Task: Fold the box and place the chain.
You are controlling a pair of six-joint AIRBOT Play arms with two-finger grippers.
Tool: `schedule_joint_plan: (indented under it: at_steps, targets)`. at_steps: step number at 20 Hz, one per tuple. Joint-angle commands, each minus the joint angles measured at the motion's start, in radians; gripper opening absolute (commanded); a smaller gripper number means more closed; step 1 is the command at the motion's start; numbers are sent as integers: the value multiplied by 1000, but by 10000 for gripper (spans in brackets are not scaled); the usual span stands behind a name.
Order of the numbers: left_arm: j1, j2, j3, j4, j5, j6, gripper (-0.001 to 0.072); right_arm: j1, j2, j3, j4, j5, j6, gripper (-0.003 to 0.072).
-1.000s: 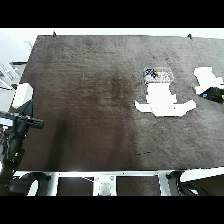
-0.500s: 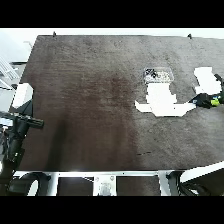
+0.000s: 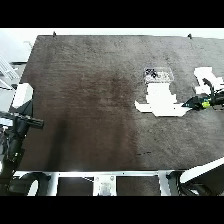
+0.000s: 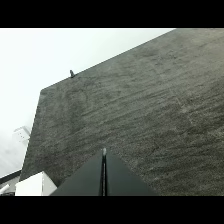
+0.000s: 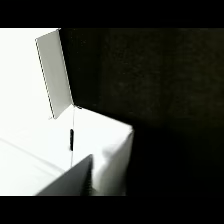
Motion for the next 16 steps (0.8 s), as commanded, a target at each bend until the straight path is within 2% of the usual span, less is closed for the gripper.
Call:
schedule_joint_plan:
  at_steps: [1,3,7,12,16]
  targets:
    - [0,1,0,0,0,0,21,10,-12,-12,71,85,-39,21]
    - [0,1,0,0,0,0,21,-2,-10,-58,187,158,-34,6]
    - [0,1,0,0,0,0,21,33,35,-243,317,129,-35,4]
    - [0,1,0,0,0,0,21,242,108,-410,503,-40,-41,4]
    - [0,1,0,0,0,0,21,470,109,-397,578,-200,39,4]
